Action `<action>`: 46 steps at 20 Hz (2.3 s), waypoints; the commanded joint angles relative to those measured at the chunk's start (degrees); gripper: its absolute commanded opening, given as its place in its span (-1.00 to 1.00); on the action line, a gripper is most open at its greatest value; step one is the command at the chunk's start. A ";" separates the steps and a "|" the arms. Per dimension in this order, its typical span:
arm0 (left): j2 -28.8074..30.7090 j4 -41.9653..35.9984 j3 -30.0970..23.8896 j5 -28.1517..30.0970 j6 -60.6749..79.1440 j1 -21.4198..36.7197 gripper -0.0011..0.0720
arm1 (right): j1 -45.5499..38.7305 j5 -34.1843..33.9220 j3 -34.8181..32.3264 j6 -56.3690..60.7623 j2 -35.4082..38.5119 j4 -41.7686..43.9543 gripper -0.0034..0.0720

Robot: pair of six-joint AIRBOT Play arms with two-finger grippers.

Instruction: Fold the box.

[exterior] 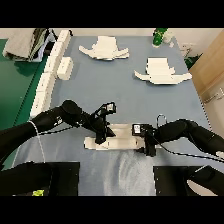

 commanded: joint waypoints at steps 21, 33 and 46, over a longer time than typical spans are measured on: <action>0.00 -0.37 0.00 0.00 0.00 0.00 -0.94 | 0.04 2.97 -1.64 0.11 0.35 1.53 0.44; 0.00 -0.37 0.00 0.00 0.00 0.00 -0.93 | 0.04 3.78 -1.90 0.11 1.70 1.95 0.88; 0.00 -0.37 0.00 0.00 0.00 0.00 -0.93 | 0.92 5.60 -3.06 0.11 1.55 1.97 0.57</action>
